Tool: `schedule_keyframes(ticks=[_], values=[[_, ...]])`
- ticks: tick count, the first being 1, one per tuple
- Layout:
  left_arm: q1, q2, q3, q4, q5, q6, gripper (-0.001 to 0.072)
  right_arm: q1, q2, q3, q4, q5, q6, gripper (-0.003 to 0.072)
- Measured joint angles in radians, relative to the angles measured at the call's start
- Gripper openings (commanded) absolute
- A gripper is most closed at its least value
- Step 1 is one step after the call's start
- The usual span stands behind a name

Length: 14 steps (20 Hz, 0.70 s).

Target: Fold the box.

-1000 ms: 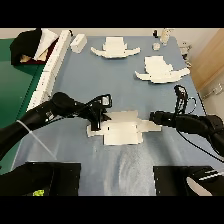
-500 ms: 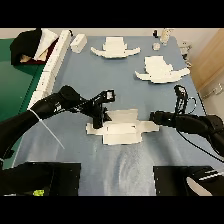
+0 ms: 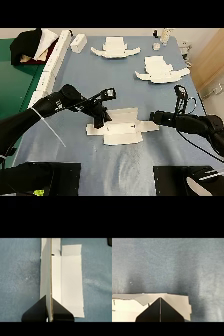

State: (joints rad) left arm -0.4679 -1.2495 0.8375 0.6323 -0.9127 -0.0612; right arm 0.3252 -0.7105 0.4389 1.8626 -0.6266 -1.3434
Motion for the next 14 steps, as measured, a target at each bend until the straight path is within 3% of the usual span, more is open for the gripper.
schedule_keyframes(ticks=[14], values=[[0.000, -0.045, 0.063, 0.090, -0.073, -0.038, 0.0014, 0.000, 0.000, 0.000, -0.003, 0.001, 0.000, 0.0000]])
